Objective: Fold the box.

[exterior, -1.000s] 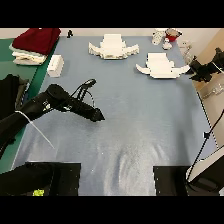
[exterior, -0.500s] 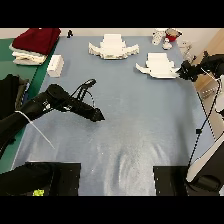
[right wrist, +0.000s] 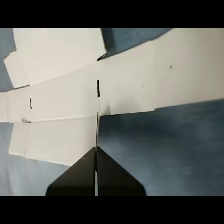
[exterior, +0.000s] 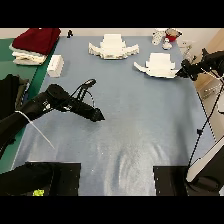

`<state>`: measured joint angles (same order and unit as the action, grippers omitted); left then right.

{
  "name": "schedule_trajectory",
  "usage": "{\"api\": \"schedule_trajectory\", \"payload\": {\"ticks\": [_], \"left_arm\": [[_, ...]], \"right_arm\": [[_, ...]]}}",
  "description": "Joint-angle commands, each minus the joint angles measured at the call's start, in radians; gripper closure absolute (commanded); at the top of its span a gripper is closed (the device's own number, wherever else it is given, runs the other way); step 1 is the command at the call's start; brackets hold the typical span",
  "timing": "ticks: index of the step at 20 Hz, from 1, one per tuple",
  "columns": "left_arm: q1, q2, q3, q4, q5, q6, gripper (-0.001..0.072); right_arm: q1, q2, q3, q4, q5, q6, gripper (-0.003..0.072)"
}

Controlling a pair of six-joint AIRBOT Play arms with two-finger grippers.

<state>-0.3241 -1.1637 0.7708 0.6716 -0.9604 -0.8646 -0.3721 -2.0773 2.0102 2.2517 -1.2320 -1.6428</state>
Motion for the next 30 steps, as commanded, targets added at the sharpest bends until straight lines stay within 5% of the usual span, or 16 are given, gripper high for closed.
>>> {"api": "schedule_trajectory", "payload": {"ticks": [1,16,20,27,28,30], "left_arm": [[-0.001,0.001,0.0,0.0,0.0,0.0,0.042],[-0.001,0.001,0.0,0.0,0.0,0.0,0.042],[-0.001,0.0,0.0,0.0,0.0,0.0,0.042],[-0.001,0.0,0.0,0.0,0.0,0.0,0.042],[-0.001,0.0,0.0,0.0,0.0,0.0,0.042],[-0.001,0.001,0.0,0.0,0.0,0.0,0.042]], "right_arm": [[0.0,0.097,-0.11,0.006,-0.066,-0.061,0.0687],[0.06,0.998,-1.325,0.005,-0.024,-0.164,0.0687],[0.063,1.084,-1.46,-0.003,0.021,-0.164,0.0685],[0.06,1.081,-1.441,-0.019,0.07,-0.093,0.0676],[0.06,1.081,-1.423,-0.035,0.069,-0.091,0.0657],[0.06,1.081,-1.39,-0.053,0.066,-0.082,0.0178]]}}
